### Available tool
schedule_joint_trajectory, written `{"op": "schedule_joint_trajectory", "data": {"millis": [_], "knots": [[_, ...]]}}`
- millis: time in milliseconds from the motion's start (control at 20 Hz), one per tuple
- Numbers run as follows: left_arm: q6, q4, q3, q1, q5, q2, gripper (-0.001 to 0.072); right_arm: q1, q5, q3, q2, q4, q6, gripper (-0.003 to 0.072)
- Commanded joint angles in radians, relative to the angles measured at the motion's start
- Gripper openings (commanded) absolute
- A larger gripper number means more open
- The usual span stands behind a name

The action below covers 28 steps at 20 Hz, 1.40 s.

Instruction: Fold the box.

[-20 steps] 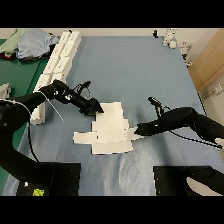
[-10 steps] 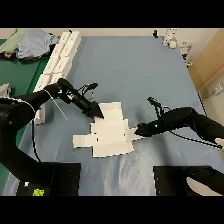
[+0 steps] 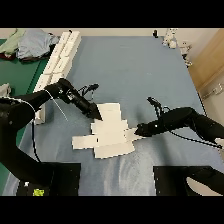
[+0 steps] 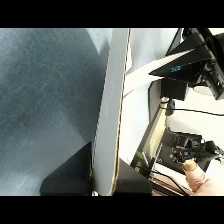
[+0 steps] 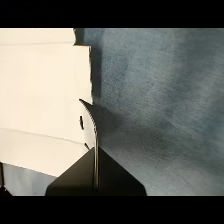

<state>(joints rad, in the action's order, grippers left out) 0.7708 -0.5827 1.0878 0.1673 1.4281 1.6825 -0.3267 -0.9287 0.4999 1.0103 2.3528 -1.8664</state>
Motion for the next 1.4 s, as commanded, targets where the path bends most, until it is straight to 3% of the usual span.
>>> {"op": "schedule_joint_trajectory", "data": {"millis": [0,200,250,300,350,600,750,950,1200,1350], "knots": [[-0.021,0.0,0.001,0.001,-0.006,0.0,0.0015,0.001,0.001,0.0,-0.001,0.0,0.0,0.0],[-0.053,0.004,0.001,0.001,-0.007,0.0,0.0014,0.001,0.001,0.0,-0.001,-0.001,0.0,0.0002],[-0.053,0.005,0.001,0.002,-0.005,0.0,0.0014,0.002,0.001,0.001,-0.001,-0.01,-0.001,0.0053],[-0.052,0.008,0.001,0.002,0.003,0.0,0.0014,0.003,0.001,0.007,-0.001,-0.047,0.0,0.0193],[-0.053,0.015,0.001,0.002,0.016,0.0,0.0014,0.003,0.0,0.022,-0.001,-0.108,0.0,0.0274],[-0.235,0.101,0.001,0.004,0.021,-0.02,0.0011,0.019,-0.013,0.169,-0.001,-0.636,0.34,0.0287],[-0.409,0.108,-0.002,0.037,-0.006,-0.09,0.0006,0.019,-0.038,0.21,0.0,-0.769,0.497,0.0286],[-0.599,0.105,-0.103,0.131,-0.248,-0.282,0.0006,0.019,-0.029,0.214,-0.002,-0.779,0.602,0.0284],[-0.767,0.105,-0.388,0.286,-0.662,-0.594,0.0008,0.019,-0.022,0.214,-0.002,-0.784,0.657,0.0284],[-0.782,0.106,-0.48,0.347,-0.702,-0.669,0.0009,0.019,0.026,0.214,-0.002,-0.81,0.734,0.0283]]}}
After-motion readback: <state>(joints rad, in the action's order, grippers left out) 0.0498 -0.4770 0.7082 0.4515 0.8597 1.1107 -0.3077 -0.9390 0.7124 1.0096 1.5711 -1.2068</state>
